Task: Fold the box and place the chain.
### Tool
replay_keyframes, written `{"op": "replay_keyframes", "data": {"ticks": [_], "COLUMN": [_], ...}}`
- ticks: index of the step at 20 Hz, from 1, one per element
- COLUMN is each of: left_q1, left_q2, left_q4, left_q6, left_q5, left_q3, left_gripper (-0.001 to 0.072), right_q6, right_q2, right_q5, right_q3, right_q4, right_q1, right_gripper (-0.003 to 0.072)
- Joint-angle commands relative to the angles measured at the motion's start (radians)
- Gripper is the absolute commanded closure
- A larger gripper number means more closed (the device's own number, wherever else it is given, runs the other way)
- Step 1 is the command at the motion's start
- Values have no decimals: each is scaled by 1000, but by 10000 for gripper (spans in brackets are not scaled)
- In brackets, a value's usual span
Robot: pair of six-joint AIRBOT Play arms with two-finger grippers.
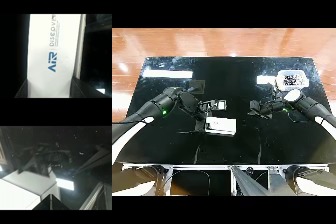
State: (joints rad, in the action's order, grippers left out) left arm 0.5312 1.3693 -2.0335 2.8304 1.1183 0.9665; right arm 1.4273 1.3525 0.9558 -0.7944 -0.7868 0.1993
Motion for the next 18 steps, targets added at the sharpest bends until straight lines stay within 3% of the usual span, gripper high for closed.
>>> {"op": "replay_keyframes", "data": {"ticks": [1, 4, 7, 13, 18], "left_q1": [-4, -38, -135, -476, -793], "left_q2": [-31, -83, -126, -147, -63], "left_q4": [43, 126, 149, 149, 97], "left_q6": [-80, -163, -237, -331, -507], "left_q5": [-8, -27, -31, -171, -349], "left_q3": [16, 18, 19, 51, 174], "left_gripper": [691, 691, 691, 691, 690], "right_q6": [0, -2, -11, -15, -15], "right_q2": [0, 0, 0, 0, 0], "right_q5": [-10, -8, -6, -6, -6], "right_q3": [-1, -1, -1, -1, -1], "right_q4": [-1, 0, 0, 0, 1], "right_q1": [-8, -11, -11, -11, -11], "right_gripper": [658, 658, 658, 658, 657]}}
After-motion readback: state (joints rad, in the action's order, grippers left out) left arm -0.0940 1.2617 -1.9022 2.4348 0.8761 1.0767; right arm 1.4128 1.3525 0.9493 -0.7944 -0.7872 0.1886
